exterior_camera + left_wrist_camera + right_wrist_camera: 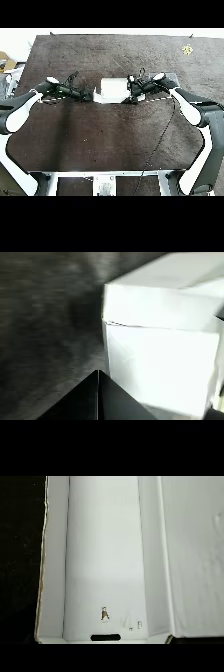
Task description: Fold the box and place the chain.
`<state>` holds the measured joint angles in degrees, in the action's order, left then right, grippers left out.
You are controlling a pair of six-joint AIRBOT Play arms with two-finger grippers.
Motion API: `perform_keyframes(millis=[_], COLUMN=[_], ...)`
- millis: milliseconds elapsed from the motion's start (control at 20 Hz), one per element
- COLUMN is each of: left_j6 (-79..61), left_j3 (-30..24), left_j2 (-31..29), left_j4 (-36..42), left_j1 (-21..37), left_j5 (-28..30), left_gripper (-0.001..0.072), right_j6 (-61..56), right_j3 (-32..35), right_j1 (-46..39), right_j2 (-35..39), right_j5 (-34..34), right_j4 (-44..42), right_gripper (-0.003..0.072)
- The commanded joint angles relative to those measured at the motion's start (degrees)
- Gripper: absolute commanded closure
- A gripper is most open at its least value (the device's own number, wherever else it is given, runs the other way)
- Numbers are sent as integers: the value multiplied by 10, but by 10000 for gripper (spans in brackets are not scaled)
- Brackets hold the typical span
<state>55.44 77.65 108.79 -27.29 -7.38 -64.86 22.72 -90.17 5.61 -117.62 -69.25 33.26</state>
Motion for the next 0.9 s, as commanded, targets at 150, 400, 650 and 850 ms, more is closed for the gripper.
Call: perform_keyframes(millis=[150, 400, 650, 850], left_j6=[-4, -4, -4, 14], left_j3=[33, 39, 39, 51], left_j2=[0, 0, -1, -1], left_j4=[29, 29, 18, -1], left_j1=[-1, -1, -18, -34], left_j5=[-47, -56, -37, -18], left_gripper=[224, 225, 225, 225], right_j6=[0, 0, 0, 0], right_j3=[0, 0, 0, 0], right_j1=[0, 0, 0, 0], right_j2=[0, 0, 0, 0], right_j5=[0, 0, 0, 0], right_j4=[0, 0, 0, 0], right_gripper=[248, 247, 247, 248])
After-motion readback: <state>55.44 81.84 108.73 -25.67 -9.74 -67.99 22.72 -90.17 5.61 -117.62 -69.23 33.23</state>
